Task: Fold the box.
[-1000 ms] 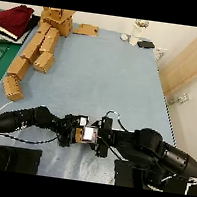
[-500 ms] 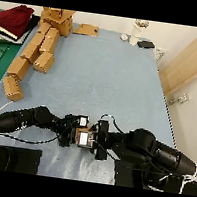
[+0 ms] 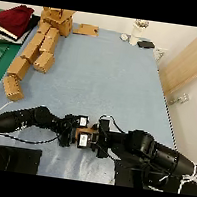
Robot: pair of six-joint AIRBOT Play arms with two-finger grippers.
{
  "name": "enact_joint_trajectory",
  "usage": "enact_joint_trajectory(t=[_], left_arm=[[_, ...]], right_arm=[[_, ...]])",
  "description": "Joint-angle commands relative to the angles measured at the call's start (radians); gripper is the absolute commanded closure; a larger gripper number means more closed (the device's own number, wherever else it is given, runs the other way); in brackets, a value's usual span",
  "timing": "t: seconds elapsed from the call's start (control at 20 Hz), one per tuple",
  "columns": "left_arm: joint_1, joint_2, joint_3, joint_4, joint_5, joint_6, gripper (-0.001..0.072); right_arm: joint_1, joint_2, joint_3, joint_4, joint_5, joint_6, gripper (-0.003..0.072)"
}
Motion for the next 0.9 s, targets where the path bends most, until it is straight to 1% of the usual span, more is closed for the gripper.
enact_joint_trajectory(t=[0.0,0.3,0.35,0.4,0.55,0.7,0.75,0.8,0.85], left_arm=[[0.001,0.000,0.001,0.000,0.000,0.000,0.0221],[0.001,0.000,0.001,0.000,0.001,0.000,0.0221],[0.001,0.000,0.001,0.000,0.001,0.000,0.0221],[0.001,0.000,0.001,0.000,0.001,0.000,0.0221],[0.001,0.000,0.001,0.000,0.001,0.000,0.0221],[0.001,0.000,0.001,0.000,0.000,0.000,0.0221],[0.001,0.000,0.001,0.000,0.000,0.000,0.0221],[0.001,0.000,0.001,0.000,0.001,0.000,0.0221],[0.001,0.000,0.001,0.000,0.001,0.000,0.0221]], right_arm=[[0.019,-0.001,-0.002,-0.019,0.001,0.027,0.0177],[0.023,-0.019,-0.014,-0.022,0.002,0.050,0.0184],[0.023,-0.025,-0.015,-0.023,0.002,0.050,0.0260],[0.023,-0.025,-0.015,-0.025,0.004,0.051,0.0279],[0.023,-0.024,-0.014,-0.086,0.010,0.068,0.0279],[0.024,-0.022,-0.014,-0.094,0.010,0.075,0.0281],[0.027,-0.017,-0.014,-0.095,0.010,0.075,0.0300],[0.037,-0.010,-0.014,-0.110,0.010,0.085,0.0353],[0.053,0.000,-0.014,-0.139,0.009,0.106,0.0353]])
